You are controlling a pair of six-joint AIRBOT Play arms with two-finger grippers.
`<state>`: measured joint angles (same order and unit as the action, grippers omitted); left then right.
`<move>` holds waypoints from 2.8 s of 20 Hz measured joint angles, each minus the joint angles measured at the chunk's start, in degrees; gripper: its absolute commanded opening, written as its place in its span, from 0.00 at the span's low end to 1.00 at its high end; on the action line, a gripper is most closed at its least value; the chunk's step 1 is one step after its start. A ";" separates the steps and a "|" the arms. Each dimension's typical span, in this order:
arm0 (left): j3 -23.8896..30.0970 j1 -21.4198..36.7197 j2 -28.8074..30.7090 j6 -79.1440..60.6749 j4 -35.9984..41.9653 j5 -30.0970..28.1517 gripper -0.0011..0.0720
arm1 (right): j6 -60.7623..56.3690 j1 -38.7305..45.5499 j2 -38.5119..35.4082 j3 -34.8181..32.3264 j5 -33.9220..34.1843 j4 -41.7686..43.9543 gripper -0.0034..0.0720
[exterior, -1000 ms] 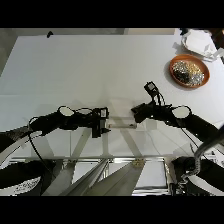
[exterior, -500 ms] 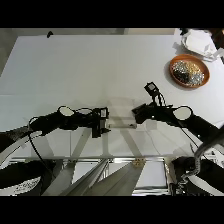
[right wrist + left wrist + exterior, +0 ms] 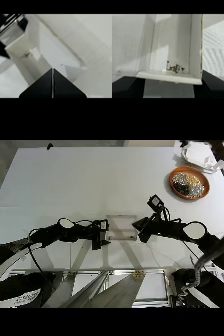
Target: Fold the box and place the chain.
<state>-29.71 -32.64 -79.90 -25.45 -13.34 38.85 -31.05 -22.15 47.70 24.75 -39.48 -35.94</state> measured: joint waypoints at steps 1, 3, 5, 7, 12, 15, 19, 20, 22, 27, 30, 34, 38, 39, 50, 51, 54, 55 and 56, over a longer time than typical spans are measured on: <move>0.00 0.00 0.00 0.00 0.00 0.00 0.03 | 0.00 0.00 -0.42 0.00 -1.99 -2.10 0.07; 0.00 0.00 0.00 0.00 0.00 0.00 0.03 | 0.00 0.00 -0.96 0.00 -4.72 -6.40 0.06; 0.00 0.00 0.00 0.00 0.00 0.00 0.03 | 0.00 0.00 -1.57 0.00 -6.29 -9.70 0.06; 0.00 0.00 0.00 0.00 0.00 0.00 0.03 | 0.00 0.00 -2.64 0.00 -6.43 -12.04 0.06; 0.00 0.00 0.00 0.00 0.00 0.00 0.03 | 0.02 0.00 -6.75 0.00 -4.98 -20.94 0.07; 0.00 0.00 0.00 0.00 0.00 0.00 0.03 | 0.04 0.00 -8.04 0.00 -6.47 -28.68 0.07; 0.00 0.00 0.00 0.00 0.00 0.00 0.03 | 5.07 0.00 -7.61 0.00 -7.39 -34.95 0.49; 0.00 0.00 0.00 0.00 -0.02 0.00 0.03 | 8.24 0.00 -6.69 0.00 -7.54 -35.63 0.49; 0.00 0.00 0.00 0.00 0.00 -0.02 0.03 | 14.47 0.00 -4.11 0.00 -7.41 -35.45 0.49; 0.00 0.00 0.00 0.00 0.00 0.00 0.03 | 26.77 0.00 4.87 0.02 -3.02 -27.41 0.49; 0.00 0.00 0.00 0.00 -0.02 -0.02 0.03 | 32.35 0.00 8.98 0.02 -1.14 -23.32 0.42; 0.00 0.00 0.00 0.00 0.00 0.00 0.03 | 37.31 0.00 11.10 0.02 1.38 -17.40 0.41; 0.00 0.00 0.00 0.00 0.00 -0.02 0.03 | 39.56 0.00 11.67 0.04 0.76 -14.25 0.34; 0.00 0.00 0.00 0.00 0.00 0.00 0.03 | 39.80 0.00 11.74 0.04 0.17 -13.94 0.34; 0.00 0.00 0.00 0.00 -0.02 0.00 0.03 | 40.09 0.00 11.87 0.00 -2.40 -12.98 0.33; 0.00 0.00 0.00 0.00 0.00 0.00 0.03 | 40.06 0.00 11.87 -0.02 -2.64 -13.14 0.33; 0.00 0.00 0.02 0.00 0.00 -0.02 0.03 | 40.00 0.00 11.87 -0.09 -2.86 -13.29 0.25; 0.00 0.00 0.00 0.00 -0.02 0.00 0.03 | 39.98 0.00 11.87 -0.11 -2.89 -13.11 0.25; 0.00 0.00 0.00 0.00 -0.02 -0.02 0.03 | 39.95 0.00 11.87 -0.11 -2.80 -12.79 0.25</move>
<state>-29.71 -32.64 -79.90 -25.45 -13.37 38.83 8.91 -22.15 59.57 24.64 -42.28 -48.73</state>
